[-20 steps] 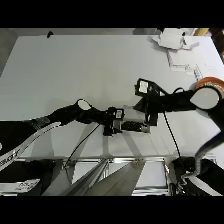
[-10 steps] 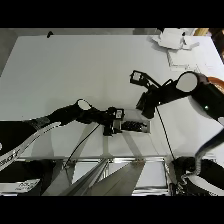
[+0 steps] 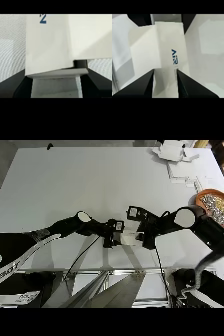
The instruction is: Fold the box and place the chain.
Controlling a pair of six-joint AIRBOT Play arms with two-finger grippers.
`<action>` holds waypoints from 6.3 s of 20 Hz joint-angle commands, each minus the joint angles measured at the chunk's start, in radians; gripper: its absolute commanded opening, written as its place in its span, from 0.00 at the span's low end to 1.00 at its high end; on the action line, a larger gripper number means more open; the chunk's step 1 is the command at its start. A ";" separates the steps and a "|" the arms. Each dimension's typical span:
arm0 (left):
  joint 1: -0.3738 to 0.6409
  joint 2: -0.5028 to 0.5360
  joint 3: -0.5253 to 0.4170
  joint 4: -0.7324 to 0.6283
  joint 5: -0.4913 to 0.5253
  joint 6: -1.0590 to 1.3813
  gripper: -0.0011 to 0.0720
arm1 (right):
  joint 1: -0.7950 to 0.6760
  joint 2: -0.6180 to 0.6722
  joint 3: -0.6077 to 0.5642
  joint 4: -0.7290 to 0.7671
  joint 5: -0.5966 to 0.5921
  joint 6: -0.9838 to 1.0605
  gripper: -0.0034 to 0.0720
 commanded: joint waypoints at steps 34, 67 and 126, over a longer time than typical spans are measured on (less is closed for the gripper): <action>0.000 0.001 0.000 0.000 0.000 0.000 0.44 | 0.041 0.154 -0.087 -0.031 -0.053 -0.042 0.60; 0.000 0.001 0.000 0.000 0.000 0.000 0.44 | 0.041 0.082 -0.088 -0.161 -0.119 -0.155 0.33; 0.000 0.001 0.000 0.000 0.000 0.000 0.44 | -0.014 0.167 -0.151 -0.241 -0.103 0.356 0.07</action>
